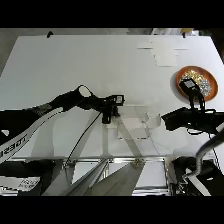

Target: Fold the box and place the chain.

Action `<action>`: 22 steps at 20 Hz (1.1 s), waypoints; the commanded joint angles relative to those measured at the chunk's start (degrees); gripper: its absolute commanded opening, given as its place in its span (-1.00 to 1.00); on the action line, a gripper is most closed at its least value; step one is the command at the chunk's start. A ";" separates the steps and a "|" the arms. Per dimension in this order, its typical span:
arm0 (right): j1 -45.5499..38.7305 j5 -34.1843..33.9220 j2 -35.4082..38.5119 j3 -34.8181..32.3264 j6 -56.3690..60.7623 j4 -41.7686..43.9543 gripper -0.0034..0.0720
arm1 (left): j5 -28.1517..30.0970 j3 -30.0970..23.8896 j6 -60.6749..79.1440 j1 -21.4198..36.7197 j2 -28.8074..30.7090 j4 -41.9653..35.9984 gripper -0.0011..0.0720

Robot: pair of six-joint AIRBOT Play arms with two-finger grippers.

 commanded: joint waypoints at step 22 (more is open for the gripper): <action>10.27 4.48 -12.33 -1.55 -54.73 9.97 -0.87 | 0.00 -0.02 0.09 -0.04 -0.04 0.24 -0.94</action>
